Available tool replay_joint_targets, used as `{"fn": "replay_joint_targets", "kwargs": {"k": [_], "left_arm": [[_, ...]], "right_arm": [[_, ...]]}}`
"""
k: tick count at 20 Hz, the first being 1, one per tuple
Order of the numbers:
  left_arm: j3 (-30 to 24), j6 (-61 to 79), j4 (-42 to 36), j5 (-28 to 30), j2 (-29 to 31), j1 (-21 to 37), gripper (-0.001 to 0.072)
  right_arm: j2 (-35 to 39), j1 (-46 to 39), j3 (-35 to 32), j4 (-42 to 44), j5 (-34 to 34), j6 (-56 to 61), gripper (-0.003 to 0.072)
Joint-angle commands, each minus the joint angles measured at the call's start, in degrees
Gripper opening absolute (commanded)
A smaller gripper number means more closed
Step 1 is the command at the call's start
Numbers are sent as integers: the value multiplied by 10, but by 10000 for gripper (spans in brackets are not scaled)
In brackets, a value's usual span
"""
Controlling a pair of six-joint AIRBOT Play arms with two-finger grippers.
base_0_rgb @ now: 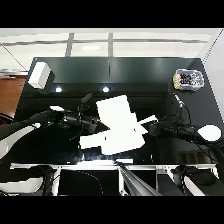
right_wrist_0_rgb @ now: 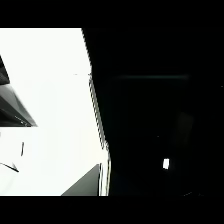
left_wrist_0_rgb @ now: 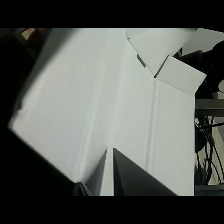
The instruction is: Fold the box and place the chain.
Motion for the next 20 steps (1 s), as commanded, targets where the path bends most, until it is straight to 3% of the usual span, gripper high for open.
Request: {"fn": "replay_joint_targets", "kwargs": {"k": [1,2,3,4,5,8,11,15,17,20], "left_arm": [[1,1,-3,1,0,1,139],[1,1,-2,1,0,1,127],[1,3,-2,1,0,1,56],[1,9,-2,1,0,2,37],[1,16,-2,1,0,3,26],[7,44,66,12,17,9,22],[7,70,93,63,64,-12,21],[-6,158,88,203,125,-105,24],[-6,217,85,226,119,-144,25],[3,293,186,245,116,-172,26]], "right_arm": [[0,1,0,-3,8,0,43],[0,1,0,-5,10,0,96],[1,-1,0,-7,11,0,270],[1,-7,5,-7,22,0,542],[1,-18,20,-14,43,0,690],[1,-66,110,-81,137,-14,694],[1,-75,178,-202,192,-83,694],[1,-74,160,-292,174,-127,694],[1,-74,131,-281,166,-193,694],[1,-74,81,-268,152,-294,694]]}}
